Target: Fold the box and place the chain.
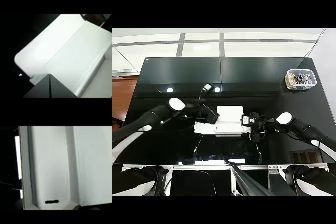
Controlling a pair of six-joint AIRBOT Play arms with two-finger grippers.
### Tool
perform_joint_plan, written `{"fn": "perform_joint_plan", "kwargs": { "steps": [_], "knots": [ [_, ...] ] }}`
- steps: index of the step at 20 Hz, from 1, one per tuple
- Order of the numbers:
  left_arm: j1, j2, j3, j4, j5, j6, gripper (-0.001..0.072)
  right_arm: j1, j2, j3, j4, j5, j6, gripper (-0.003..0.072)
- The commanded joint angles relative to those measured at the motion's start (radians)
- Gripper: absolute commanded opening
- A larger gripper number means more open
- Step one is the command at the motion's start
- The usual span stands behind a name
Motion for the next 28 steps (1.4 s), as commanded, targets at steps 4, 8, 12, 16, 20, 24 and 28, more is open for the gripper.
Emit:
{"fn": "perform_joint_plan", "kwargs": {
  "steps": [4,8,12,16,20,24,28],
  "knots": [
    [0.199,0.337,-0.007,0.202,-0.182,0.0,0.0027,0.001,-0.001,0.0,0.002,-0.003,0.002,0.0414],
    [0.25,0.463,-0.134,0.41,-0.266,0.207,0.0583,0.001,-0.001,0.0,0.002,-0.003,0.002,0.0414],
    [0.171,0.388,-0.188,0.388,-0.249,0.502,0.0711,0.001,-0.001,0.0,0.002,-0.003,0.002,0.0414],
    [0.108,0.228,-0.162,0.269,-0.22,0.668,0.0711,0.001,-0.001,0.0,0.002,-0.003,0.002,0.0414],
    [0.09,0.13,-0.122,0.167,-0.197,0.721,0.0711,0.001,-0.001,0.0,0.002,-0.003,0.002,0.0414],
    [0.076,0.091,-0.107,0.126,-0.206,0.722,0.0709,0.001,-0.001,0.0,0.002,-0.003,0.002,0.0414],
    [0.04,0.085,-0.103,0.124,-0.205,0.71,0.0536,0.001,-0.001,0.0,0.002,-0.003,0.002,0.0414]
  ]
}}
